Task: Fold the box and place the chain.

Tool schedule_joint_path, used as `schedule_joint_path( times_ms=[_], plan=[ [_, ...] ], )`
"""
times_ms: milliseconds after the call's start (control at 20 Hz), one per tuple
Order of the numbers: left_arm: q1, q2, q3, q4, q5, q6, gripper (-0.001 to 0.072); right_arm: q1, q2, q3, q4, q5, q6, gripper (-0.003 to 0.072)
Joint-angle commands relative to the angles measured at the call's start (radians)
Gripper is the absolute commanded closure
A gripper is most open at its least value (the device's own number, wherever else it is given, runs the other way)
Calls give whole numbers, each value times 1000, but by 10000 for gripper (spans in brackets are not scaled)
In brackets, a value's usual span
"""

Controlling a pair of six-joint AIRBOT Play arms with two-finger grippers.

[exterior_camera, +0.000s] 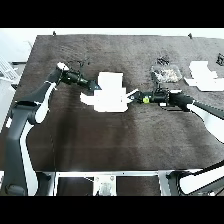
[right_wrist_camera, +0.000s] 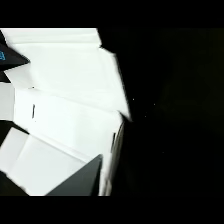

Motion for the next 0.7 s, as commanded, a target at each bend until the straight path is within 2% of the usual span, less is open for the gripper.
schedule_joint_path(
  times_ms=[0,200,450,650],
  plan=[
    [1,0,0,-7,-33,91,686,-16,0,1,2,23,-24,441],
    [1,0,-4,-29,-58,190,689,-102,3,2,27,79,-63,411],
    [1,0,-61,-63,-85,369,692,-262,6,2,219,216,-178,412],
    [1,2,-115,-208,-58,592,694,-315,6,-2,219,269,-187,414]
  ],
)
